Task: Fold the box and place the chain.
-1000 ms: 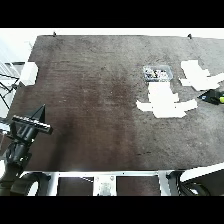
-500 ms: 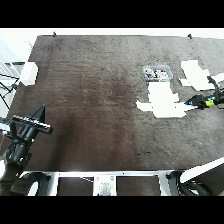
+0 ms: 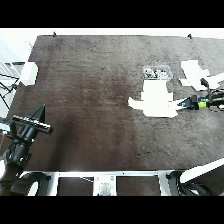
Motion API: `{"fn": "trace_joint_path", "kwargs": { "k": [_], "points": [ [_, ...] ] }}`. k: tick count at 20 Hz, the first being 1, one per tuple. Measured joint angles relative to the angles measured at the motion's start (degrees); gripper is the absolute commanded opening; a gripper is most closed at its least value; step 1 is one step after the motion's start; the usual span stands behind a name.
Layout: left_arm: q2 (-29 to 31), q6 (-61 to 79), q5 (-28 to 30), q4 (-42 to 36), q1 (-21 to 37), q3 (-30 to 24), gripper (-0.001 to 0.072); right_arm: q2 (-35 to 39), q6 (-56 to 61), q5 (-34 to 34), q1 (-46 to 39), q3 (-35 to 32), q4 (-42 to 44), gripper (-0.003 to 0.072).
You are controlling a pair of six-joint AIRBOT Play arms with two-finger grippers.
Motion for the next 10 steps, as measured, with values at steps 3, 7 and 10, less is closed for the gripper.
{"fn": "trace_joint_path", "kwargs": {
  "k": [3, 7, 10],
  "points": [
    [0.0, 0.0, 0.0, 0.0, 0.0, 0.0, 0.0018, 6.5, -1.2, -2.8, 3.2, -10.3, 6.3, 0.0012],
    [0.0, 0.0, 0.0, 0.0, 0.0, 0.0, 0.0018, 13.6, -2.1, -8.4, 12.8, -21.0, 14.7, 0.0011],
    [0.0, 0.0, 0.0, 0.0, 0.0, 0.0, 0.0018, 16.2, -2.1, -14.7, 22.1, -24.5, 20.4, 0.0011]
  ]
}}
